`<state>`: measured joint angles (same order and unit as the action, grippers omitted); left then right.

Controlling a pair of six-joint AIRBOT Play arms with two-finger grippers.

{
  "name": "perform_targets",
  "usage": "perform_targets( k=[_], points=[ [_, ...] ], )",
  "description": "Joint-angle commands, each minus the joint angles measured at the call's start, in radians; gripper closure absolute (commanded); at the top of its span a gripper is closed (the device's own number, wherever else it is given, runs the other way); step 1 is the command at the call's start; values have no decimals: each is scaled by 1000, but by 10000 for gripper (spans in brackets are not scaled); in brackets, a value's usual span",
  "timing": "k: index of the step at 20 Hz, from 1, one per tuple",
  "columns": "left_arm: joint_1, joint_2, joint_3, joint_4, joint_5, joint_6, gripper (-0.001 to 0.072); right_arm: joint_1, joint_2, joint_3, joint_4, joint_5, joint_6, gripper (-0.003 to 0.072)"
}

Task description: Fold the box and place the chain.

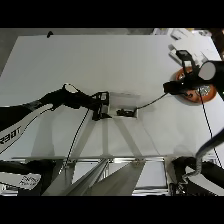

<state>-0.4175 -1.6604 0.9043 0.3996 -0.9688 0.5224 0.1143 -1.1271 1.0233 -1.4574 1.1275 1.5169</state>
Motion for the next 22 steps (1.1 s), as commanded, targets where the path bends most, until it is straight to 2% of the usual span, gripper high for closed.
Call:
perform_targets(
  k=[1, 7, 10, 18, 22],
  points=[
    [0, 1, 0, 0, 0, 0, 622, 85, 145, 0, 96, 7, -8, 668],
    [0, 1, 0, 0, 0, 0, 622, 339, 169, 0, 243, -80, -18, 668],
    [0, 1, 0, 0, 0, 0, 622, 418, 169, 0, 297, -140, -18, 668],
    [0, 1, 0, 0, 0, 0, 622, 441, 158, 0, 319, -161, 21, 668],
    [0, 1, 0, 0, 0, 0, 622, 441, 87, -12, 318, -175, 21, 668]
  ],
)
